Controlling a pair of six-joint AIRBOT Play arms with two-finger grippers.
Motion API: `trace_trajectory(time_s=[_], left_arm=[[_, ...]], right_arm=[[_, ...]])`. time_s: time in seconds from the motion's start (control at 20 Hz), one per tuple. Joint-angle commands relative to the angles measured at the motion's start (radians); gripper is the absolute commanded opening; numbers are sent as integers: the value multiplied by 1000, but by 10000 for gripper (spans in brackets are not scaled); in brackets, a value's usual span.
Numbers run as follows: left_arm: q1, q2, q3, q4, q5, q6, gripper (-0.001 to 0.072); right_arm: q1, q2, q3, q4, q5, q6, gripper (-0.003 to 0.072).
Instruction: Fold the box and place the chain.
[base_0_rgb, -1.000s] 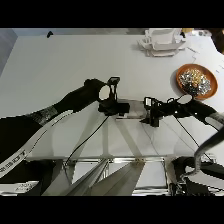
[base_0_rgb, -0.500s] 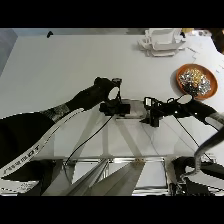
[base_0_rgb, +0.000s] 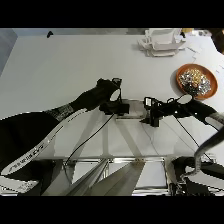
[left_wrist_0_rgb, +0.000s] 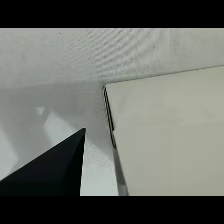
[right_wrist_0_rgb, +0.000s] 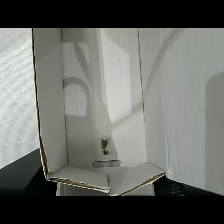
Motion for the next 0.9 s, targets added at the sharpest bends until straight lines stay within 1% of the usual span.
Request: trace_trajectory(time_s=[0.0,0.1,0.25,0.3,0.55,0.6,0.65,0.7,0.75,0.85], left_arm=[[0,-12,3,-22,8,-1,323],[0,-17,27,-19,0,0,312],[0,-67,126,-19,-102,0,313],[0,-79,141,-19,-117,0,313],[5,-82,142,-11,-131,-11,309],[5,-82,142,-8,-131,-19,263],[5,-83,142,-7,-131,-19,189],[3,-86,142,-7,-131,-23,146],[1,-92,142,-8,-135,-37,129],[-7,-103,140,-8,-157,-45,124]], right_arm=[[0,1,1,0,0,0,411],[0,1,1,0,0,0,411],[0,1,1,0,0,0,411],[0,1,1,0,0,0,411],[0,1,1,0,0,0,411],[0,1,1,0,0,0,411],[0,1,1,0,0,0,411],[0,1,1,0,0,0,411],[0,1,1,0,0,0,411],[0,1,1,0,0,0,411]])
